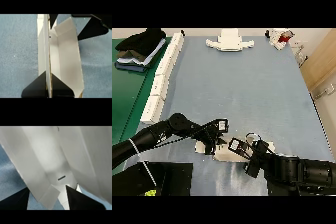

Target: Fold the box.

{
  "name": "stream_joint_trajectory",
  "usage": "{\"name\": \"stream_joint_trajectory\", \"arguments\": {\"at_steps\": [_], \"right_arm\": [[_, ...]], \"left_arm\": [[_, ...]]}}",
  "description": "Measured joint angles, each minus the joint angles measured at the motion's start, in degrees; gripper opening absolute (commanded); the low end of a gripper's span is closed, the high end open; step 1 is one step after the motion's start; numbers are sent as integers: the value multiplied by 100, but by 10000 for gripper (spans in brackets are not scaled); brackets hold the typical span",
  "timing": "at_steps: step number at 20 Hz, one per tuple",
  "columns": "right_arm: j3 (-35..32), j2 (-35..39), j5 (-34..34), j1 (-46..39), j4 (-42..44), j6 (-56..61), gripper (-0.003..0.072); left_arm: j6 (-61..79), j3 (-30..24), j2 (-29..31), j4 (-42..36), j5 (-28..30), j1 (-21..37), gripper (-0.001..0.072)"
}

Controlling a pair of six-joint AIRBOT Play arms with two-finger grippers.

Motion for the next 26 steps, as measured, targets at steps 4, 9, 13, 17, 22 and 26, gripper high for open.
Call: {"name": "stream_joint_trajectory", "arguments": {"at_steps": [4, 9, 13, 17, 22, 26], "right_arm": [[181, 0, -341, 4, -92, 269, 658], [400, -2, -595, 4, -195, 592, 720], [452, -2, -837, -2, -295, 649, 720], [387, 98, -702, -260, -243, 146, 720], [-63, 710, 120, -1370, 662, -1912, 720], [-442, 962, 643, -2793, 2457, -4843, 720]], "left_arm": [[0, 0, 0, 0, 0, 0, 15], [0, 0, 0, 0, 0, 0, 15], [0, 0, 0, 0, 0, 0, 15], [0, 0, 0, 0, 0, 0, 15], [0, 0, 0, 2, 2, 0, 15], [0, 0, 0, 2, 0, 0, 15]]}}
